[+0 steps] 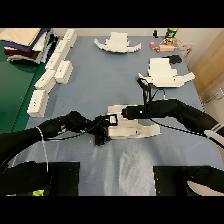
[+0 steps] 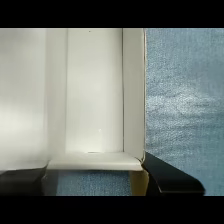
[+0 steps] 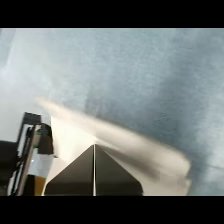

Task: Fold the box.

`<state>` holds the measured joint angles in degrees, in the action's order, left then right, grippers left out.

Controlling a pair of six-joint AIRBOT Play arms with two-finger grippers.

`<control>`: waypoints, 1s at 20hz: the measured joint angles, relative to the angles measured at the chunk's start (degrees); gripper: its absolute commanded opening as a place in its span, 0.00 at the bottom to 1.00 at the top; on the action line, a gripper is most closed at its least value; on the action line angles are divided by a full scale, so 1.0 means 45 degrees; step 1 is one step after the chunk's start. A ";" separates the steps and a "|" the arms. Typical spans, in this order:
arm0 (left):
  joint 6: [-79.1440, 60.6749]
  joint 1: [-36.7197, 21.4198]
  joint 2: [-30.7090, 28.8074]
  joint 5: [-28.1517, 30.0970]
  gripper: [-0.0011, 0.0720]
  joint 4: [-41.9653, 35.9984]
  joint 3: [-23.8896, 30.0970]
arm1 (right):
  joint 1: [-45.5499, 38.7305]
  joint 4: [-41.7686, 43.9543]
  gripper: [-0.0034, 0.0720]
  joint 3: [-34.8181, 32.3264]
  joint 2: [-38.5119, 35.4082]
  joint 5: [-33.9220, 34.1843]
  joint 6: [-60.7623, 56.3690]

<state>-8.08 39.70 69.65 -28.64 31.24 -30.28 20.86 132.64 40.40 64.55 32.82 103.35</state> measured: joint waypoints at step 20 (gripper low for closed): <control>-0.0005 0.0000 0.0000 -0.0053 0.59 0.0005 0.0000 | 0.0053 -0.0092 0.05 0.0194 0.1982 0.0253 0.0937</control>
